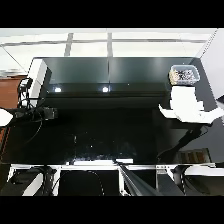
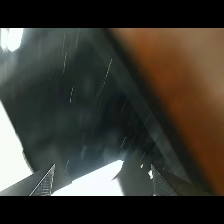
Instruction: Fold the box and place the chain.
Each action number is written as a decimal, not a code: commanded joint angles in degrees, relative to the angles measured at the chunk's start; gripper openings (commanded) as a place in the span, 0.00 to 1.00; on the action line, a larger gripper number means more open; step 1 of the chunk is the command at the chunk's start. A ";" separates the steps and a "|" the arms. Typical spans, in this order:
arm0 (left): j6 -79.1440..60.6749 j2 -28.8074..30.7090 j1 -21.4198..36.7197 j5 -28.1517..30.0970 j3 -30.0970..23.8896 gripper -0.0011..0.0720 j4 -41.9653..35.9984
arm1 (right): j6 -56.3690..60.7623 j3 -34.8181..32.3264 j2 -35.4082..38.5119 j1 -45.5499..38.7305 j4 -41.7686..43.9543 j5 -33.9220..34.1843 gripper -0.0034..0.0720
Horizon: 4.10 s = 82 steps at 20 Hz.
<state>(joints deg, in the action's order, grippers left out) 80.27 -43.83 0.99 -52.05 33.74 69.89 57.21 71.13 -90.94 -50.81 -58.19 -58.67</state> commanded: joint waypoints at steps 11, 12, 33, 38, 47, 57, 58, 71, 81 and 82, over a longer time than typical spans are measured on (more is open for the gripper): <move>-0.02 0.04 0.07 0.00 -0.04 0.04 -0.02 | -9.84 4.72 -0.98 2.89 -3.48 -15.93 0.11; -0.02 0.04 0.07 0.00 -0.04 0.04 -0.02 | -10.62 4.68 0.22 2.91 0.31 -16.00 0.11; -0.02 0.07 0.07 0.85 -0.04 0.04 -0.02 | -0.61 -40.19 36.09 55.52 33.83 23.15 0.06; 0.02 -0.07 0.07 2.08 -0.04 0.04 -0.55 | -0.37 -46.25 36.24 74.05 40.33 43.23 0.06; -9.81 -20.06 -2.03 0.94 4.83 0.98 -22.82 | -0.42 -47.28 36.22 80.21 40.19 44.76 0.06; -30.62 -51.82 -5.60 -20.35 19.85 0.98 -46.47 | -0.42 -47.28 36.22 80.21 40.19 42.66 0.06; -32.00 -53.81 -6.75 -23.91 21.68 0.97 -45.86 | -0.42 -47.28 36.20 80.21 40.19 42.14 0.06; -47.34 -58.51 -11.19 -35.50 32.09 0.05 -31.76 | -0.44 -47.25 36.22 80.21 40.13 41.55 0.13; -50.03 -40.74 -15.02 -22.21 23.19 0.04 -30.86 | -5.33 -35.43 43.71 57.88 -4.35 11.65 0.98; -52.76 -35.28 -17.29 -11.89 17.84 0.04 -30.71 | -6.03 -35.36 43.71 56.63 -7.98 13.55 0.98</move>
<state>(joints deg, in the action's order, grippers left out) 32.67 -89.17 -13.10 -80.29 59.55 39.33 54.00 33.36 -48.47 11.00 -51.64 -41.36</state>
